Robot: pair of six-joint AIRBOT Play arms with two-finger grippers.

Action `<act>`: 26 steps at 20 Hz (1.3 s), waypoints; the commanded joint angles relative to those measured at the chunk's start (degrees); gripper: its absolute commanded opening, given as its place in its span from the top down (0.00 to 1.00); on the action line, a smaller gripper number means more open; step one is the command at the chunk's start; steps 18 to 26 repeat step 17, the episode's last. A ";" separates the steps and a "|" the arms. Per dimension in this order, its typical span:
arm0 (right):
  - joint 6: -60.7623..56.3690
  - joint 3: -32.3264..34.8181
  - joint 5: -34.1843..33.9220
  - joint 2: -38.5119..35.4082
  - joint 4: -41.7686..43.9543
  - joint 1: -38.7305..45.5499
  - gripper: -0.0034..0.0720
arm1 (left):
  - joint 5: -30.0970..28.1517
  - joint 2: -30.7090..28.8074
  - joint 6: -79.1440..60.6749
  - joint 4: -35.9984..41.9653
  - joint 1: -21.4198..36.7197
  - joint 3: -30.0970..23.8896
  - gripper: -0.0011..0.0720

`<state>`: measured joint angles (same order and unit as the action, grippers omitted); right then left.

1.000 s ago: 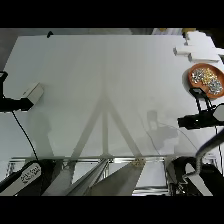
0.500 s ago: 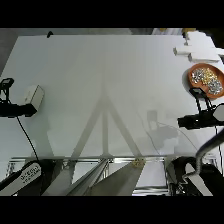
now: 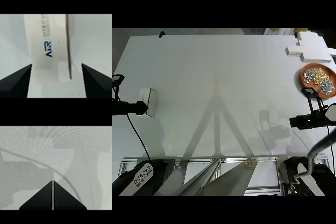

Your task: Fold the box and place the chain.

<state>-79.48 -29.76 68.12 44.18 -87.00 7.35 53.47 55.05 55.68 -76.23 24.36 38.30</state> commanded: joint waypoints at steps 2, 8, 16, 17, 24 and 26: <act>-0.02 0.00 0.02 -0.04 0.00 0.02 0.94 | 1.79 -11.96 0.20 -1.62 -6.60 0.00 0.04; -0.02 0.00 0.02 -0.04 0.00 0.02 0.94 | 5.57 -16.26 8.22 -1.60 -10.95 0.00 0.04; -0.02 0.00 0.02 -0.04 0.00 0.02 0.94 | 3.54 -16.24 9.01 -1.64 -10.95 0.00 0.04; -0.02 0.00 0.02 -0.04 0.00 0.02 0.94 | 3.54 -16.24 9.01 -1.66 -10.95 0.00 0.04; -0.02 0.00 0.02 -0.04 0.00 0.02 0.94 | 3.54 -16.24 9.01 -1.66 -10.95 0.00 0.04; -0.02 0.00 0.02 -0.04 0.00 0.02 0.94 | 3.54 -16.24 9.01 -1.66 -10.95 0.00 0.04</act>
